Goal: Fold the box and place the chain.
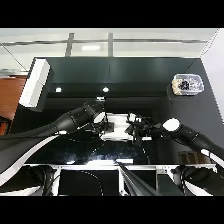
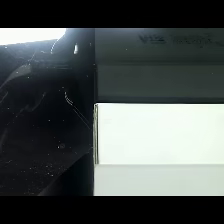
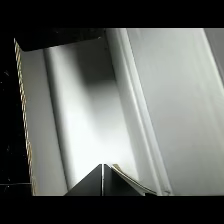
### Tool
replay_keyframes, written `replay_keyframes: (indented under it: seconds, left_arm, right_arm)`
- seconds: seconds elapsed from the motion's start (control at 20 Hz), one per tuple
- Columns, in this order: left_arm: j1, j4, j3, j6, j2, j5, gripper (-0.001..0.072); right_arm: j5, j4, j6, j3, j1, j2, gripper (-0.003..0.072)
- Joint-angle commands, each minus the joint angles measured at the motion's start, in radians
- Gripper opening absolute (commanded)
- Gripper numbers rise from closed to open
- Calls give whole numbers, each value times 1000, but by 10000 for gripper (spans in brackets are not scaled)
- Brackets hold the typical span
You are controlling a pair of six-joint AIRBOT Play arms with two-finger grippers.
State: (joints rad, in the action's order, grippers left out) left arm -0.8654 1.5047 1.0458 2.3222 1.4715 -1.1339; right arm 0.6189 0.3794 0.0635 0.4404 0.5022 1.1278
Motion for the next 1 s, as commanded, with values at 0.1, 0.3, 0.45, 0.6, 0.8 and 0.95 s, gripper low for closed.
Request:
replay_keyframes:
  seconds: [0.1, 0.3, 0.45, 0.6, 0.8, 0.95]
  left_arm:
    - [1, 1, 0, 1, 0, -1, 30]
    - [1, 2, 0, 0, 0, 4, 30]
    - [1, 2, 0, 0, 0, 3, 30]
    - [1, 2, 0, 0, 0, 3, 30]
    - [1, 2, 0, 1, 0, 3, 30]
    - [1, 2, 0, 1, 0, 3, 31]
  right_arm:
    - [179, 273, -444, 34, -124, -140, 13]
    - [452, 404, -878, 66, -412, -263, 13]
    - [362, 403, -1231, 18, -629, -262, 13]
    - [318, 404, -1450, -70, -718, -258, 13]
    - [344, 384, -1484, -121, -718, -185, 13]
    - [414, 261, -1339, -122, -716, -77, 13]
